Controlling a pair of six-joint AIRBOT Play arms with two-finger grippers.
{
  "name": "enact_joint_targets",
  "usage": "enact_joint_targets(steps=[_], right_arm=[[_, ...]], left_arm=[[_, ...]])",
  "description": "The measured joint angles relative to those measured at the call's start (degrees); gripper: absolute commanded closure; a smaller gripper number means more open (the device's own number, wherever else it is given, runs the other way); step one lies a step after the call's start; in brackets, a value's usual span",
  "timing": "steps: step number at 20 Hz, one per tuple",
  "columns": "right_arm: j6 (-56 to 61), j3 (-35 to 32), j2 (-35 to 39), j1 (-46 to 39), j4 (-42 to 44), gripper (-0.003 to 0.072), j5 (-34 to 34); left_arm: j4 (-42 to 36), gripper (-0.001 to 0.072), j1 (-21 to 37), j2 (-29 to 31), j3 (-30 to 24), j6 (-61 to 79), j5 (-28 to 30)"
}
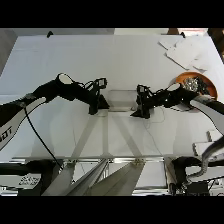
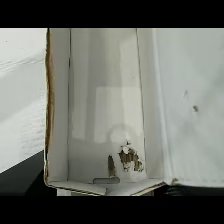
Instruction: Fold the box and place the chain.
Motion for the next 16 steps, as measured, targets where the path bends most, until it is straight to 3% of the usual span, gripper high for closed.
enact_joint_targets(steps=[1, 10, 16], right_arm=[[0.07, 0.0, 0.0, 0.0, -0.07, 0.0168, -0.02], [0.04, 0.0, 0.0, 0.0, -0.07, 0.0168, -0.04], [0.04, 0.0, 0.0, 0.0, -0.04, 0.0168, -0.04]], left_arm=[[1.2, 0.0702, 0.61, 1.29, 0.0, -0.92, -0.11], [6.45, 0.0702, 10.25, 12.24, -0.57, -18.93, -4.39], [8.9, 0.0702, 11.17, 13.4, -10.12, -36.09, 1.97]])
